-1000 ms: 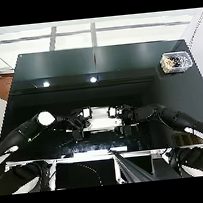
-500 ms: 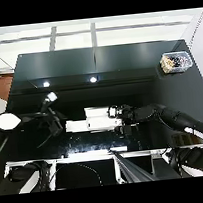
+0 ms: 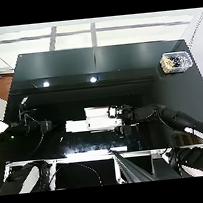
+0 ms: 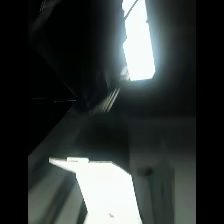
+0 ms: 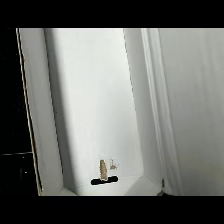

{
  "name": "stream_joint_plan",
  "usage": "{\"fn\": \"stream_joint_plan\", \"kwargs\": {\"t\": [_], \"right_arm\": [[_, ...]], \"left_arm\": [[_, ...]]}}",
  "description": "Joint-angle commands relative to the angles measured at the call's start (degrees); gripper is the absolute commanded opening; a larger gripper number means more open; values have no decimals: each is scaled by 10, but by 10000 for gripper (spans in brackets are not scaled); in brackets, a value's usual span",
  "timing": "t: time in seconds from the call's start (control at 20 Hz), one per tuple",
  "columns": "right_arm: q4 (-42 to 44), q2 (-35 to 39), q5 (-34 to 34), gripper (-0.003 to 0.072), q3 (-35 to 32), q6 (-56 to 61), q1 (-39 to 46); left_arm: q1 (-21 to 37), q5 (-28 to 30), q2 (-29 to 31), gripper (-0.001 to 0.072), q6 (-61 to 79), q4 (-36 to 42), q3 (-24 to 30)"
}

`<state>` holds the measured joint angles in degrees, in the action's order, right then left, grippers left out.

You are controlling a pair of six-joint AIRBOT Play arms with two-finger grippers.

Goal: Fold the box and place the chain.

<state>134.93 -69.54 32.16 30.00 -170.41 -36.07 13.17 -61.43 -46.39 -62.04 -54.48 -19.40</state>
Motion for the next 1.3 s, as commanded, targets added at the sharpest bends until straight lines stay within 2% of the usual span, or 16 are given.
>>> {"fn": "stream_joint_plan", "kwargs": {"t": [0.0, 0.25, 0.35, 0.55, 0.85, 0.9, 0.95, 1.0, 1.05, 1.2, 1.25], "right_arm": [[0, 0, 0, 459, 0, 0, 0], [0, 0, 0, 459, 0, 0, 0], [0, 0, 0, 459, 0, 0, 0], [0, 0, 0, 459, 0, 0, 0], [0, 0, 0, 459, 0, 0, 0], [0, 0, 0, 459, 0, 0, 0], [0, 0, 0, 459, 0, 0, 0], [0, 0, 0, 459, 0, 0, 0], [0, 0, 0, 459, 0, 0, 0], [0, 0, 0, 459, 0, 0, 0], [0, 0, 0, 459, 0, 0, 0]], "left_arm": [[14, -16, -57, 29, -30, 77, 27], [14, -11, -147, 28, 49, 165, 27], [14, -2, -168, 28, 53, 170, 27], [8, 1, -187, 29, 90, 175, 27], [-73, 47, -189, 33, 100, 183, 24], [-83, 46, -189, 87, 107, 184, 21], [-92, 43, -189, 226, 113, 186, 19], [-102, 42, -189, 329, 114, 186, 16], [-110, 42, -189, 392, 116, 186, 12], [-132, 32, -189, 532, 124, 186, -11], [-132, 23, -189, 540, 124, 187, -20]]}}
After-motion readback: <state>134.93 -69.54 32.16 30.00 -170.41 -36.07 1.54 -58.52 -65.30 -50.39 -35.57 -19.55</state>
